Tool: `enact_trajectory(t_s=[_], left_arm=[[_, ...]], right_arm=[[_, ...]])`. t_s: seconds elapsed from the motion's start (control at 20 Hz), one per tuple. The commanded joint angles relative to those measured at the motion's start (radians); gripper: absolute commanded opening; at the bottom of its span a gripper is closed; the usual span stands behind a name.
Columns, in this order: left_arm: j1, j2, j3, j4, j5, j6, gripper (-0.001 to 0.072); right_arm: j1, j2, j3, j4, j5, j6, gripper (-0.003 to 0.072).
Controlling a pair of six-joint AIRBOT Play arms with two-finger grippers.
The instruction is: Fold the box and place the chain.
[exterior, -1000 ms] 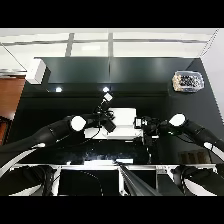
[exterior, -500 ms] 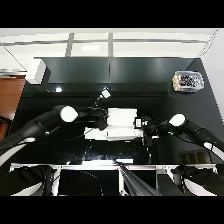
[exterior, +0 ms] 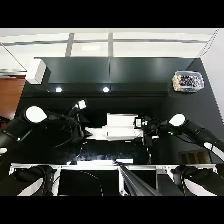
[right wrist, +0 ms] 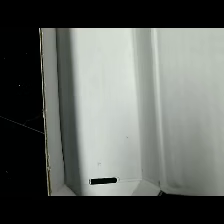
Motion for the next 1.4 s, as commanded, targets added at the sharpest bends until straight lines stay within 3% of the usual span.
enact_trajectory(t_s=[0.0,0.3,0.5,0.65,0.7,0.85,0.95,1.05,1.35], left_arm=[[-0.069,-0.026,-0.055,-0.076,0.135,0.175,0.0714],[-0.238,-0.165,-0.056,-0.085,0.303,0.303,0.0704],[-0.259,-0.188,-0.052,-0.158,0.402,0.303,0.0704],[-0.259,-0.188,-0.041,-0.158,0.389,0.306,0.0686],[-0.259,-0.188,-0.038,-0.158,0.371,0.327,0.0660],[-0.259,-0.188,-0.026,-0.163,0.307,0.352,0.0338],[-0.258,-0.188,-0.025,-0.206,0.306,0.351,0.0329],[-0.259,-0.188,-0.025,-0.261,0.306,0.352,0.0173],[-0.266,-0.200,-0.025,-0.360,0.320,0.352,0.0164]], right_arm=[[0.001,0.000,0.000,0.000,0.000,0.000,0.0474],[0.001,0.000,0.000,0.000,0.000,0.000,0.0474],[0.001,0.000,0.000,0.000,0.000,0.000,0.0474],[0.001,0.000,0.000,0.000,0.000,0.000,0.0474],[0.001,0.000,0.000,0.000,0.000,0.000,0.0474],[0.001,0.000,0.000,0.000,0.000,0.000,0.0474],[0.001,0.000,0.000,0.000,0.000,0.000,0.0474],[0.001,0.000,0.000,0.000,0.000,0.000,0.0474],[0.001,0.000,0.000,0.000,0.000,0.000,0.0474]])
